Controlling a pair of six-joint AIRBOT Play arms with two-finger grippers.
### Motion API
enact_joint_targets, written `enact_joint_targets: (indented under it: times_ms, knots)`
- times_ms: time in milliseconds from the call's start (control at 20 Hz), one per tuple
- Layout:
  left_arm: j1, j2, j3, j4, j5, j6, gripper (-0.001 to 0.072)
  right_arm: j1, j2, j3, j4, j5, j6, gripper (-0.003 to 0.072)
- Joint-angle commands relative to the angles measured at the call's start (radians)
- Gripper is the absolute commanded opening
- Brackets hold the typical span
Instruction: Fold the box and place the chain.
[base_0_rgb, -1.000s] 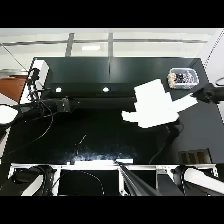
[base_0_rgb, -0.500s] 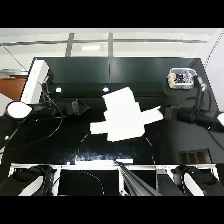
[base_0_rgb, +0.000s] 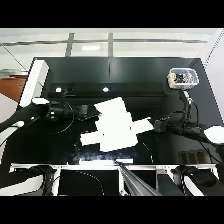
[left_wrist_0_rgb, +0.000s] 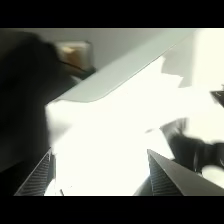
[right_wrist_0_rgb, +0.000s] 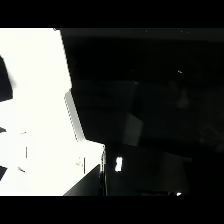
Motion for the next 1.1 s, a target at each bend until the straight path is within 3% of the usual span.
enact_joint_targets:
  times_ms: [0, 150, 300, 550, 750, 1050]
  knots:
    - [-0.034, -0.128, 0.066, 0.009, -0.118, 0.097, 0.0693, 0.011, 0.004, -0.005, -0.001, -0.009, 0.014, 0.0026]
    - [-0.062, -0.186, 0.109, 0.09, -0.171, 0.096, 0.0693, 0.011, 0.003, -0.005, -0.001, -0.013, 0.015, 0.0026]
    - [-0.056, -0.201, 0.131, 0.089, -0.221, 0.115, 0.0693, 0.011, 0.004, -0.005, -0.002, -0.013, 0.016, 0.0026]
    - [0.066, -0.197, 0.153, 0.125, -0.327, 0.115, 0.0693, 0.011, 0.004, -0.005, -0.002, -0.012, 0.023, 0.0026]
    - [0.124, -0.199, 0.141, 0.19, -0.218, 0.026, 0.0693, 0.01, 0.004, -0.005, -0.002, -0.012, 0.023, 0.0026]
    - [-0.041, -0.202, 0.137, 0.072, -0.143, 0.12, 0.0693, 0.01, 0.003, -0.005, -0.002, -0.013, 0.026, 0.0026]
